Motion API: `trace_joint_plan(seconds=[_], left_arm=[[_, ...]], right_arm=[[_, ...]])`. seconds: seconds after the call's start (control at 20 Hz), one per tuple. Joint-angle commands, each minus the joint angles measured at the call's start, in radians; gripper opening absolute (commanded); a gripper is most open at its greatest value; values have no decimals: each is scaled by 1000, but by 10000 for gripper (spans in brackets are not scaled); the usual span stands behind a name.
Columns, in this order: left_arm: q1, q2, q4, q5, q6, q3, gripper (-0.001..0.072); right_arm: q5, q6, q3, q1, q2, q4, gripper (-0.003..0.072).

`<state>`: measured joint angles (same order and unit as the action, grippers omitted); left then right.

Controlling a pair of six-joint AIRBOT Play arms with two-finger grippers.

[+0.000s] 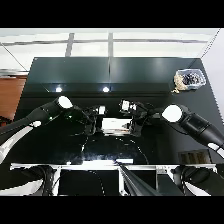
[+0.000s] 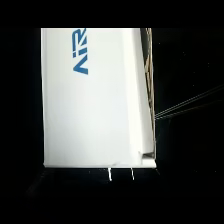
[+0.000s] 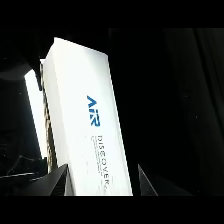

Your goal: Fold the box and place the chain.

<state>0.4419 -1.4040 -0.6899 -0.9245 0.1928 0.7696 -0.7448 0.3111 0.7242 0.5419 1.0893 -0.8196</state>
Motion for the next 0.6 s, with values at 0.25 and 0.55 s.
trace_joint_plan(seconds=[0.25,0.55], left_arm=[[1,0,0,0,1,0,401],[1,0,-1,0,1,0,401]], right_arm=[[-39,31,0,1,8,0,344],[-37,34,0,1,9,0,311]])
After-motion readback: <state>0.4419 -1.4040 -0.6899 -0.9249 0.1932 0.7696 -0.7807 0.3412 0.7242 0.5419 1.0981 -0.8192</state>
